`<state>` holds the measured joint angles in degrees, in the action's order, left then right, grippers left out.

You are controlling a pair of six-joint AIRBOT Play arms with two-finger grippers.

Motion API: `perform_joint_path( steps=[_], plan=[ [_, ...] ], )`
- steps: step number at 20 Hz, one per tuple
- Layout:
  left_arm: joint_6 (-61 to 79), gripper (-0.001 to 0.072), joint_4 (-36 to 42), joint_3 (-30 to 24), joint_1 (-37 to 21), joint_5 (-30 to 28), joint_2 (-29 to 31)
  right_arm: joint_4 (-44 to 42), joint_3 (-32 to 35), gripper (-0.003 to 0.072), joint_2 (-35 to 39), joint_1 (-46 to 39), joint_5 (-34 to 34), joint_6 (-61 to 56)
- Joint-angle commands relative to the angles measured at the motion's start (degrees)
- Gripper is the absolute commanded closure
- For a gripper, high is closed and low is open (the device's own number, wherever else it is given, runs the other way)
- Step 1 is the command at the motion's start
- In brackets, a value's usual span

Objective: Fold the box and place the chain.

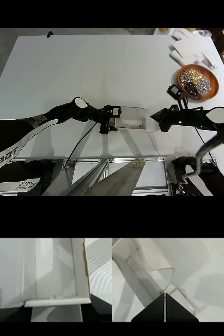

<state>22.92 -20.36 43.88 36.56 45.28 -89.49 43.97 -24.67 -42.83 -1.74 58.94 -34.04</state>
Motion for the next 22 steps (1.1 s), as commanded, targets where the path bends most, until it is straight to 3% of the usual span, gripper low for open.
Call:
perform_joint_path(
  steps=[1, 9, 12, 17, 22],
  plan=[
    [0.0, 0.0620, 0.0, 0.0, 0.0, -0.1, 0.0, 1.4, -0.6, 0.0670, 0.7, -4.6, -1.8, -18.6],
    [0.0, 0.0620, 0.0, 0.0, 0.0, 0.0, 0.0, 24.3, -0.5, 0.0671, -6.0, -8.9, -3.5, -43.3],
    [0.0, 0.0620, 0.0, 0.0, 0.0, 0.0, 0.0, 22.0, -0.5, 0.0671, -8.6, -8.8, -2.1, -44.2],
    [0.0, 0.0620, 0.0, 0.0, 0.0, 0.0, 0.0, 10.8, 0.8, 0.0670, -15.6, -8.3, 0.0, -41.8],
    [0.0, 0.0620, 0.0, 0.0, 0.0, 0.0, 0.0, 8.5, 0.8, 0.0671, -16.0, -3.4, 0.6, -40.5]
  ],
)
